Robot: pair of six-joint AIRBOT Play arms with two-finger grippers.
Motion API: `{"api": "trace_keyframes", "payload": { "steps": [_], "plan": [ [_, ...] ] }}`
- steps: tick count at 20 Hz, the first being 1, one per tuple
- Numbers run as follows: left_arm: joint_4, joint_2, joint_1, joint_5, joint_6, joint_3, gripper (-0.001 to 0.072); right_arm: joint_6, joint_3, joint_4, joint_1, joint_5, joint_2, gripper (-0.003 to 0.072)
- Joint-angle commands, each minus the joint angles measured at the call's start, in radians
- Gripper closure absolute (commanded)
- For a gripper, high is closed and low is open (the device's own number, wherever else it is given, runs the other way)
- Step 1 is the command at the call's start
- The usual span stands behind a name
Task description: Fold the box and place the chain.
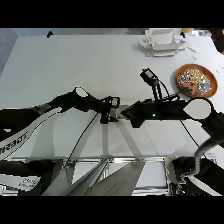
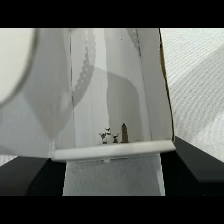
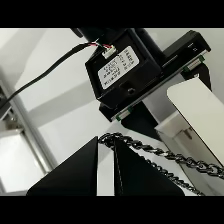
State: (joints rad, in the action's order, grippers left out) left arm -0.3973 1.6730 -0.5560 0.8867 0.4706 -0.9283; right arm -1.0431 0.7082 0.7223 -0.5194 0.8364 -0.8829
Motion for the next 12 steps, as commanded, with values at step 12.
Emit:
{"api": "trace_keyframes", "payload": {
  "steps": [12],
  "plan": [
    [0.000, 0.000, 0.001, 0.000, 0.000, 0.000, 0.0504, -0.183, 0.000, 0.341, 0.232, -0.017, 0.379, 0.0672]
  ]
}}
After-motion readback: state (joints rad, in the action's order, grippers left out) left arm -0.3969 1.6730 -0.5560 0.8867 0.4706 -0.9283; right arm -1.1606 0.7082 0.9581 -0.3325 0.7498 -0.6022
